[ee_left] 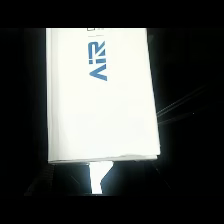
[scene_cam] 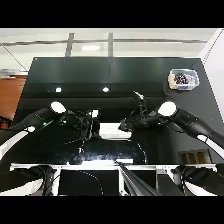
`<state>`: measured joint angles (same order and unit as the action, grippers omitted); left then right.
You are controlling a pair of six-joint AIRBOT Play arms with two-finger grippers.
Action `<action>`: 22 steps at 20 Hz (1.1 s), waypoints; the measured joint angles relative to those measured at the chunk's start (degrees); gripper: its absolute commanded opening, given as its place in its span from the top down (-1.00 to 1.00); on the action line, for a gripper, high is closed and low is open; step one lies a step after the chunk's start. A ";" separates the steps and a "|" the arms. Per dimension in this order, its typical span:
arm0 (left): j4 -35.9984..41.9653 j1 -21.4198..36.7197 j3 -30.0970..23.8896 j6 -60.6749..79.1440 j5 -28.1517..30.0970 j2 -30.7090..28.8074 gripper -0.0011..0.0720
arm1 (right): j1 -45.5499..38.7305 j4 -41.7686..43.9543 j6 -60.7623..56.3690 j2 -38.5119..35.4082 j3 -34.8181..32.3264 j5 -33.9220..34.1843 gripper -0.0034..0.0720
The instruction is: Fold the box and place the chain.
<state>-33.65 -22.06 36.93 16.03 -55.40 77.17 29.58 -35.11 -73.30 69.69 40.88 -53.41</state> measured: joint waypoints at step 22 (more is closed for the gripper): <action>-5.27 3.65 -0.02 -7.30 -0.68 -3.13 -1.00 | -18.64 -2.10 8.81 -8.68 7.08 -12.37 0.83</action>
<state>-38.92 -18.41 36.91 8.73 -56.07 74.04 10.94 -37.21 -64.49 61.01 47.97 -65.78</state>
